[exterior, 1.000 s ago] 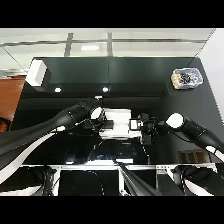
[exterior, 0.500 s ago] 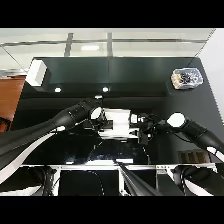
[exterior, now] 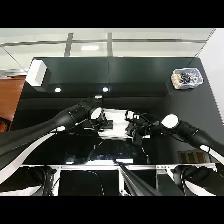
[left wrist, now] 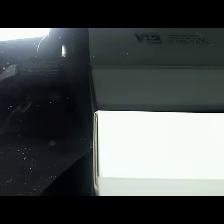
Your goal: Fold the box and place the chain.
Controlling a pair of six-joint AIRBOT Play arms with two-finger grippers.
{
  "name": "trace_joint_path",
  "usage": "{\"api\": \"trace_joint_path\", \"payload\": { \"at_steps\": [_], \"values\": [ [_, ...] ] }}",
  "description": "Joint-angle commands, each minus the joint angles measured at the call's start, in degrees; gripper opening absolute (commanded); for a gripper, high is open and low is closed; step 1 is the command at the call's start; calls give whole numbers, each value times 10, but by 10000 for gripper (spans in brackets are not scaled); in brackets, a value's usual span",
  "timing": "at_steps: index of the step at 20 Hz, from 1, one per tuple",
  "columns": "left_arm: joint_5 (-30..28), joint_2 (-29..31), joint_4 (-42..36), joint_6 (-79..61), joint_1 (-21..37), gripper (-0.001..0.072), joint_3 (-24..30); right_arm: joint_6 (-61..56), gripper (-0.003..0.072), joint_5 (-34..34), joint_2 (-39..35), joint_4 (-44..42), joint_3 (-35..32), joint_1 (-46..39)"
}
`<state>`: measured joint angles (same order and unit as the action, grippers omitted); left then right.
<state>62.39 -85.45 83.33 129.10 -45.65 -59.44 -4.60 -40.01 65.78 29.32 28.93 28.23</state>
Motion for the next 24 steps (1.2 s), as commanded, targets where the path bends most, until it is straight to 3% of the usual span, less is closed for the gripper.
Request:
{"api": "trace_joint_path", "payload": {
  "at_steps": [1, 2, 3, 4, 5, 6, 7, 8, 9, 13, 16, 18, 20, 24],
  "values": [
    [-2, 0, 0, 0, 0, 28, 0, -11, 403, 6, 3, -4, 0, 2],
    [-2, 0, 0, 0, 0, 28, 0, -17, 398, 2, 3, -3, 0, 2],
    [-2, 0, 0, 0, 0, 28, 0, -30, 165, 1, 3, -2, 0, 2],
    [-2, 0, 0, 0, 0, 28, 0, -45, 188, 1, 3, -2, 0, 2],
    [-2, 0, 0, 0, 0, 28, 0, -55, 320, 2, 3, -5, 0, 2],
    [-2, 0, 0, 0, 0, 28, 0, -63, 366, 1, 3, -6, 0, 2],
    [-2, 0, 0, 0, 0, 28, 0, -73, 258, -5, 2, -5, 0, 2],
    [-2, 0, 0, 0, 0, 28, 0, -87, 56, -24, -2, -2, 3, 0],
    [0, 0, 0, 0, 0, 28, 0, -126, 14, -51, -12, 6, 12, -9],
    [5, 0, 0, 0, 0, 28, 0, -436, 13, -223, -85, 137, 97, -124],
    [8, 0, 0, 0, 0, 28, 0, -577, 14, -314, -131, 229, 104, -271],
    [7, 0, 0, 0, 0, 28, 0, -645, 14, -294, -130, 242, 70, -372],
    [7, 0, 0, 0, 0, 28, 0, -703, 14, -247, -125, 196, 9, -438],
    [9, 0, 0, 0, 0, 28, 0, -639, 14, -236, -67, 74, -91, -421]
  ]
}}
